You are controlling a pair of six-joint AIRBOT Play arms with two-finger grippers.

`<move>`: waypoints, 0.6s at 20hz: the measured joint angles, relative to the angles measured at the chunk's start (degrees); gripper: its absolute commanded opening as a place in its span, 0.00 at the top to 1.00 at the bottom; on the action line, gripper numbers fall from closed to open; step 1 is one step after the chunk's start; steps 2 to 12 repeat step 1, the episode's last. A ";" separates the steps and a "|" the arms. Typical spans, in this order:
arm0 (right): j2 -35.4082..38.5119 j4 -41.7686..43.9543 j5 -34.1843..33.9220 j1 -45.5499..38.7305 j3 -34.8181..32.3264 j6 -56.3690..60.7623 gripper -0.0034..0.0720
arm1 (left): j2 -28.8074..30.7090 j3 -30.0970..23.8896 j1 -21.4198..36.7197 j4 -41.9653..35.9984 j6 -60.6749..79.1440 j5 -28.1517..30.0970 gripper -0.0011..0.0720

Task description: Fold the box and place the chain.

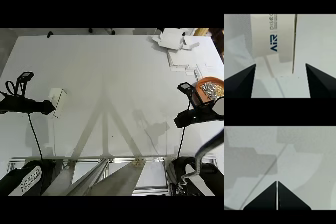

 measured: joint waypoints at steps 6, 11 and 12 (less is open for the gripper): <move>0.00 0.00 0.00 0.00 0.02 0.00 0.93 | 1.16 -0.02 0.00 -0.04 0.00 -0.46 0.03; 0.00 0.00 0.00 0.00 0.02 0.00 0.93 | 1.16 -0.02 0.00 -0.04 0.00 -0.46 0.03; 0.00 0.00 0.00 0.00 0.02 0.00 0.93 | 1.16 -0.02 0.00 -0.04 0.00 -0.46 0.03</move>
